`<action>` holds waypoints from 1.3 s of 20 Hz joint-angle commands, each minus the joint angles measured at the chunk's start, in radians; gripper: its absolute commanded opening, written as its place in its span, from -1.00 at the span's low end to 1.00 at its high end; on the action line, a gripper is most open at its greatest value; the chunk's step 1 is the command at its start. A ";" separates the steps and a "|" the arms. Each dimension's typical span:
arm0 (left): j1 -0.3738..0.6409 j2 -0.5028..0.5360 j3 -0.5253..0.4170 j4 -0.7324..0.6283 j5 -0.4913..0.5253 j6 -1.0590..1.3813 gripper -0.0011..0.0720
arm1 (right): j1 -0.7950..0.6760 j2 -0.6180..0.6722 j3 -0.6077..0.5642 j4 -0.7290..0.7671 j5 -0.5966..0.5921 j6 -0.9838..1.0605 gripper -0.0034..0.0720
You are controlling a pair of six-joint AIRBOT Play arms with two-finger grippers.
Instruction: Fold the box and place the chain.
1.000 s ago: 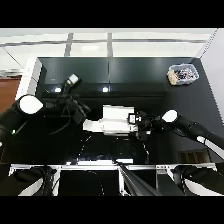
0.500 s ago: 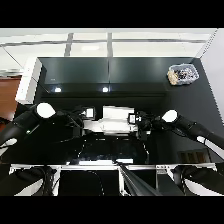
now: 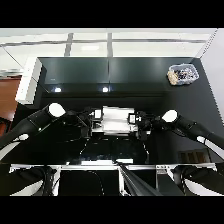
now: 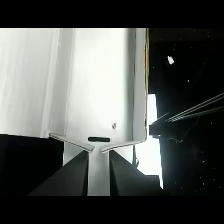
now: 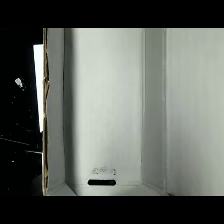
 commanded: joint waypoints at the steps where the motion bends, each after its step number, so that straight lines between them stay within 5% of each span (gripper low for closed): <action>1: -0.011 -0.009 0.001 -0.040 0.003 0.006 -0.54 | 0.000 -0.001 0.001 0.000 0.000 0.000 -0.26; 16: -0.044 -0.095 0.001 -0.235 0.025 0.017 -0.54 | 0.000 -0.001 0.000 0.000 0.000 0.000 -0.26; 18: -0.044 -0.098 0.001 -0.234 0.024 0.016 -0.81 | 0.000 -0.001 0.001 0.000 0.000 0.000 -0.26; 19: -0.045 -0.098 0.000 -0.233 0.024 0.017 -0.78 | 0.000 -0.001 0.000 0.000 0.000 0.000 -0.26; 21: -0.045 -0.098 0.000 -0.232 0.031 0.017 0.09 | 0.000 -0.001 0.001 0.000 0.000 0.000 -0.26; 22: -0.045 -0.098 0.000 -0.224 0.029 0.016 0.02 | 0.000 -0.001 0.000 0.000 0.000 0.000 -0.26; 23: -0.045 -0.098 0.001 -0.205 0.023 0.017 -0.54 | 0.000 -0.001 0.000 0.000 0.000 0.000 -0.26; 24: -0.046 -0.098 0.000 -0.201 0.020 0.016 -0.30 | 0.000 -0.001 0.000 0.000 0.000 0.000 -0.26; 25: -0.045 -0.098 0.001 -0.201 0.021 0.015 0.27 | 0.000 -0.001 0.000 0.000 0.000 0.000 -0.26; 26: -0.043 -0.097 0.001 -0.192 0.021 0.008 0.31 | 0.000 -0.001 0.000 0.000 0.000 0.000 -0.26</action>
